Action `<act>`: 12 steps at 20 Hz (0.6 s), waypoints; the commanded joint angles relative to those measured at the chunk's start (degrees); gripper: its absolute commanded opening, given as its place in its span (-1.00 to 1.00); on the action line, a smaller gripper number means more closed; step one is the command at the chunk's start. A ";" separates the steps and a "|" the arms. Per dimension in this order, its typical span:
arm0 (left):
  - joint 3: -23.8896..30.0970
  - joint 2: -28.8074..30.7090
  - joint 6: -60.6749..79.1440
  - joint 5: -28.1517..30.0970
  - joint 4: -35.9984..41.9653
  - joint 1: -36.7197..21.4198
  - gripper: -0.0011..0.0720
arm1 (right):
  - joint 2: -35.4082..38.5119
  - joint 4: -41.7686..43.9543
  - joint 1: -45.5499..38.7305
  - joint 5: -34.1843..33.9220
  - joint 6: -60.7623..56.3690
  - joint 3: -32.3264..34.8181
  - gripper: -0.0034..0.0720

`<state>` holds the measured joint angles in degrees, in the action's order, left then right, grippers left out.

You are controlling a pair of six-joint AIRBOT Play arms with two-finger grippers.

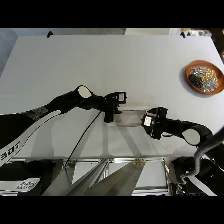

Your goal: Fold the box and place the chain.

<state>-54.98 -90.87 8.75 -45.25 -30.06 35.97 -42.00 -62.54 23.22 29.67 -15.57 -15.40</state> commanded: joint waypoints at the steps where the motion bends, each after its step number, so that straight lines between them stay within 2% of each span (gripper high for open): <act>1: -0.02 -0.02 0.02 0.02 -0.02 -0.02 -0.94 | -5.86 4.46 -5.40 4.81 4.55 -3.02 0.94; 3: -0.02 -0.02 0.02 0.04 -0.02 -0.02 -0.94 | -8.83 4.81 -8.31 6.01 5.62 -5.33 0.94; 7: -0.02 -0.02 0.02 0.02 -0.02 -0.02 -0.94 | -12.66 6.23 -8.83 7.02 7.39 -8.33 0.94; 12: -0.02 -0.02 0.02 0.02 -0.02 -0.02 -0.94 | -16.70 15.21 -9.84 7.78 22.14 -9.29 0.94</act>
<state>-54.98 -90.87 8.75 -45.21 -30.06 35.94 -56.47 -52.62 14.31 36.64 -1.45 -23.94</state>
